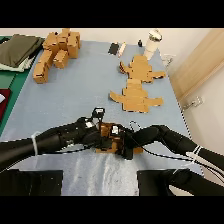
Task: Fold the box.
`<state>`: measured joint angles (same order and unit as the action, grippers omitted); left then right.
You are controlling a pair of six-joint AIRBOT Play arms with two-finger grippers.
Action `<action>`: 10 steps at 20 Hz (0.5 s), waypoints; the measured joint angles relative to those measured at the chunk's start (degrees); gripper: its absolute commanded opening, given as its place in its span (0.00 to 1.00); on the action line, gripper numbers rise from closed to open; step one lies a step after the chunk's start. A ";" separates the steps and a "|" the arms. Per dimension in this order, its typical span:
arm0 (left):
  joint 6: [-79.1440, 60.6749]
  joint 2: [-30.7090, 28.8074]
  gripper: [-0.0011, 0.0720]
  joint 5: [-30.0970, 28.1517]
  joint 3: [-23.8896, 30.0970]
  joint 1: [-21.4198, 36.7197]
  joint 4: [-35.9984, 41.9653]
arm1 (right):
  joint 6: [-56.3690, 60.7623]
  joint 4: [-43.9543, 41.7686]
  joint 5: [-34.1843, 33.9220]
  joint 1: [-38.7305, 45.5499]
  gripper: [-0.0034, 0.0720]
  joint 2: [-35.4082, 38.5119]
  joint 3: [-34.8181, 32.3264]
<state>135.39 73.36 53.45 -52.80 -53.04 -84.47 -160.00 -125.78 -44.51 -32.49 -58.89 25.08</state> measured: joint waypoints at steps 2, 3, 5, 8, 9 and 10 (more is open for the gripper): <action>1.53 2.27 0.63 2.60 -2.23 -0.81 -2.16 | 0.00 0.00 0.00 0.00 0.75 0.00 0.00; 2.12 3.37 0.63 3.39 -3.13 -1.07 -2.91 | 0.00 0.02 0.00 0.00 0.75 0.00 0.00; 2.89 5.38 0.33 4.74 -4.50 -1.46 -3.96 | 0.00 0.00 0.00 0.00 0.75 0.00 0.00; 4.00 7.19 0.03 6.58 -5.51 -1.75 -5.35 | 0.02 0.02 0.00 0.00 0.75 0.00 0.00; 4.00 7.50 0.03 6.60 -5.73 -1.79 -5.57 | 0.02 0.02 -0.02 0.00 0.75 0.00 0.02; 4.07 7.72 0.03 6.73 -5.84 -1.86 -5.60 | 0.02 0.02 -0.02 0.02 0.75 0.00 0.00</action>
<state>139.46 81.08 60.18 -58.63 -54.89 -90.06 -159.98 -125.75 -44.53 -32.47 -58.89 25.08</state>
